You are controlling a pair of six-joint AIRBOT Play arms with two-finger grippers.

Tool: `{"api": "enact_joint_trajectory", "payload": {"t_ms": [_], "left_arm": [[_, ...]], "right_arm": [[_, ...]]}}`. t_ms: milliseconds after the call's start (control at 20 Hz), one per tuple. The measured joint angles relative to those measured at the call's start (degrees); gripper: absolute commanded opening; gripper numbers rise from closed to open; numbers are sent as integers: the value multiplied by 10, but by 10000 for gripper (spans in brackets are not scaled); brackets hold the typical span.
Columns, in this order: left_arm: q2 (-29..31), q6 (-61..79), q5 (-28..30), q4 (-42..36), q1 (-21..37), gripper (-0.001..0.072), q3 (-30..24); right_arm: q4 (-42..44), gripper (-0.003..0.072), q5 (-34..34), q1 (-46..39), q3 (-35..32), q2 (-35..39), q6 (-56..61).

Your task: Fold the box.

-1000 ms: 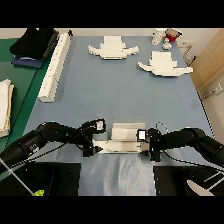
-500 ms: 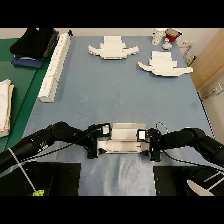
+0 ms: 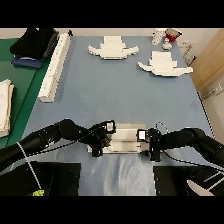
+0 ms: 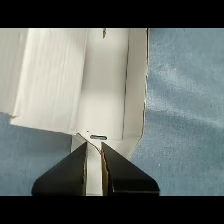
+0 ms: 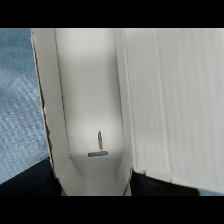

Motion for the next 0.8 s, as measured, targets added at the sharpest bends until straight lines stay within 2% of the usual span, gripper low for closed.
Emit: {"api": "enact_joint_trajectory", "payload": {"t_ms": [300, 500, 550, 600, 650, 800], "left_arm": [[-12, -1, -3, 2, -7, 145, 9], [-4, -19, -5, 47, 7, 148, 10], [3, -26, -7, 61, 16, 195, 10], [10, -32, -11, 73, 23, 419, 10], [19, -36, -19, 84, 30, 501, 10], [38, -45, -43, 101, 40, 502, 10]], "right_arm": [[0, 487, 0, 0, 0, 0, 0], [0, 487, 0, 0, 0, 0, 0], [0, 487, 0, 0, 0, 0, 0], [0, 487, 0, 0, 0, 0, 0], [0, 487, 0, 0, 0, 0, 0], [0, 487, 0, 0, 0, 0, 0]]}}
